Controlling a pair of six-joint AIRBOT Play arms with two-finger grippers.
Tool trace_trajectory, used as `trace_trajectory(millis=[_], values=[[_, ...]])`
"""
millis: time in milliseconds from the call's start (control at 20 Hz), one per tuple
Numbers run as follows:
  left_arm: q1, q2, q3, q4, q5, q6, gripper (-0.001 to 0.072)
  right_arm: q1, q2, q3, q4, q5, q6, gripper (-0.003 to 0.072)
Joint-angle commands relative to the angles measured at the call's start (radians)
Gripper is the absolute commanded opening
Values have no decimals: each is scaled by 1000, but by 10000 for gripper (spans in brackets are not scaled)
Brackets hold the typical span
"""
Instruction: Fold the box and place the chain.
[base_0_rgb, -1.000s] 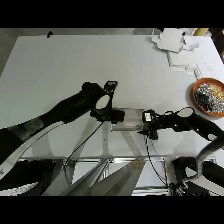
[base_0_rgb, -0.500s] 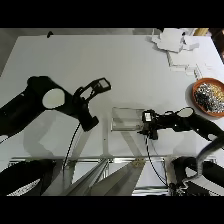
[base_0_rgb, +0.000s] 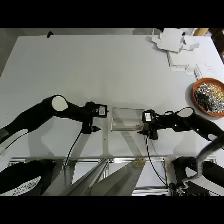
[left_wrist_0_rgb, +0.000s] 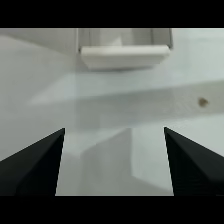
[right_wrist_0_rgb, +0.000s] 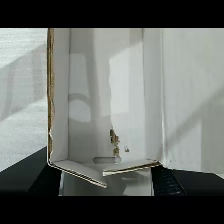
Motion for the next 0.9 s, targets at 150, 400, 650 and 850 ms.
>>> trace_trajectory(millis=[150, 400, 650, 850], values=[[-31, -140, -18, -363, 84, 386, 698, 0, 1, 1, 0, 0, 0, 399], [-32, -181, -18, -383, 41, 384, 699, 0, 1, 1, 0, 0, 0, 399], [-32, -182, -18, -383, 26, 385, 699, 0, 1, 1, 0, 0, 0, 399], [-32, -182, -18, -365, 23, 384, 699, 0, 1, 1, 0, 0, 0, 399]])
